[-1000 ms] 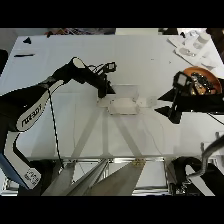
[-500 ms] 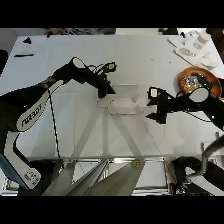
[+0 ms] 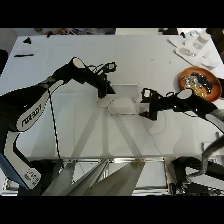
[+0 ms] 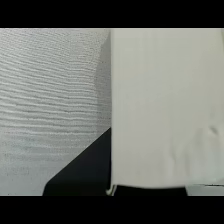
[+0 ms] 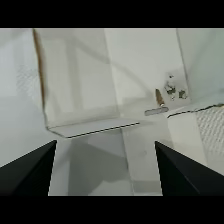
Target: Fold the box and place the chain.
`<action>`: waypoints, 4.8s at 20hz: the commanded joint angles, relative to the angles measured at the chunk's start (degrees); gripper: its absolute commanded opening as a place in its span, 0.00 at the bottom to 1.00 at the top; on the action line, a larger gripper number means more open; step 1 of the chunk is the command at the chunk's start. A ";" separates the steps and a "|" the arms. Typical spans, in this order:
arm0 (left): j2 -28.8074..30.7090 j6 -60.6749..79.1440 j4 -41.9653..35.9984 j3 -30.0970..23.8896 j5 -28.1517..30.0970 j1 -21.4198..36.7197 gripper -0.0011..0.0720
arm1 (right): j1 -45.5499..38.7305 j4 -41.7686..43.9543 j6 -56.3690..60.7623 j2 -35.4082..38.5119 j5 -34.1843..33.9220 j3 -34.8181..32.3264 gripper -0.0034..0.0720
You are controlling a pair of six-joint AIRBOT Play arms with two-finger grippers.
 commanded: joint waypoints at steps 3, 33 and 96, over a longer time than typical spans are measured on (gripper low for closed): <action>-0.04 0.02 0.00 -0.02 0.02 -0.04 0.02 | 0.04 9.29 -2.80 -2.36 -3.69 -0.02 0.97; -0.04 0.02 0.00 -0.02 0.02 -0.04 0.02 | -0.09 0.33 4.48 -2.58 -1.46 6.29 0.96; -0.04 0.02 0.00 -0.02 0.02 -0.04 0.03 | -1.92 7.06 -4.87 -21.64 17.64 19.34 0.96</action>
